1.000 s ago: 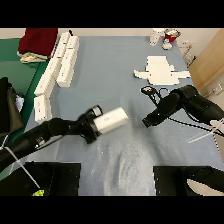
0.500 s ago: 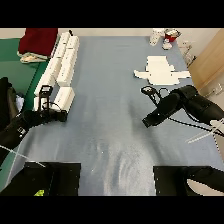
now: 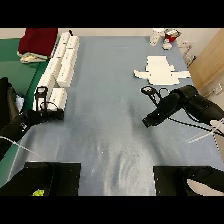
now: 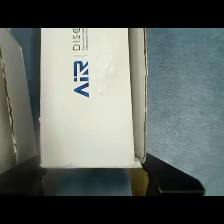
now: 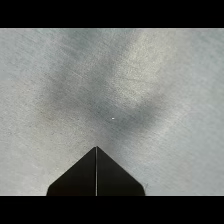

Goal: Fold the box.

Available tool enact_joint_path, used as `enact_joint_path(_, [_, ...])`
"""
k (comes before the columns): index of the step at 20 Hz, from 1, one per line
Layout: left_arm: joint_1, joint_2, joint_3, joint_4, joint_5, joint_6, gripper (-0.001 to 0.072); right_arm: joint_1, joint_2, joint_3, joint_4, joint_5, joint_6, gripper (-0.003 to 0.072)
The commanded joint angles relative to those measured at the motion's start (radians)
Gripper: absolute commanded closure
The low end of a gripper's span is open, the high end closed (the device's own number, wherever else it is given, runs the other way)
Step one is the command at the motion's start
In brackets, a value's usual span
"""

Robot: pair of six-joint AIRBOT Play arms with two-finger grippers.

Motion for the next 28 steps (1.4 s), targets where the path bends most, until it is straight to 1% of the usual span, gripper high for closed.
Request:
enact_joint_path(1, [0.002, -0.010, 0.019, 0.058, 0.027, -0.004, 0.0186, -0.001, -0.001, 0.001, 0.000, 0.000, 0.000, 0.0683])
enact_joint_path(4, [0.002, -0.030, 0.033, 0.057, 0.085, -0.004, 0.0186, -0.001, -0.001, 0.001, 0.000, 0.000, 0.000, 0.0683])
enact_joint_path(10, [-0.022, -0.139, 0.100, 0.056, 0.086, -0.004, 0.0186, -0.001, -0.001, 0.001, 0.000, 0.000, 0.000, 0.0683])
enact_joint_path(14, [-0.077, -0.234, 0.197, 0.056, 0.093, -0.005, 0.0187, -0.001, -0.001, 0.001, 0.000, 0.000, 0.000, 0.0683])
enact_joint_path(19, [-0.067, -0.375, 0.343, 0.055, 0.089, -0.009, 0.0186, -0.001, -0.001, 0.001, 0.000, 0.000, 0.000, 0.0683])
enact_joint_path(21, [-0.067, -0.410, 0.386, 0.052, 0.084, -0.013, 0.0186, -0.001, -0.001, 0.001, 0.000, 0.000, 0.000, 0.0682])
enact_joint_path(23, [-0.068, -0.430, 0.407, 0.052, 0.085, -0.012, 0.0186, -0.001, -0.001, 0.001, 0.000, 0.000, 0.000, 0.0683])
enact_joint_path(28, [-0.068, -0.437, 0.407, 0.052, 0.089, -0.006, 0.0186, -0.001, -0.001, 0.001, 0.000, 0.000, 0.000, 0.0683])
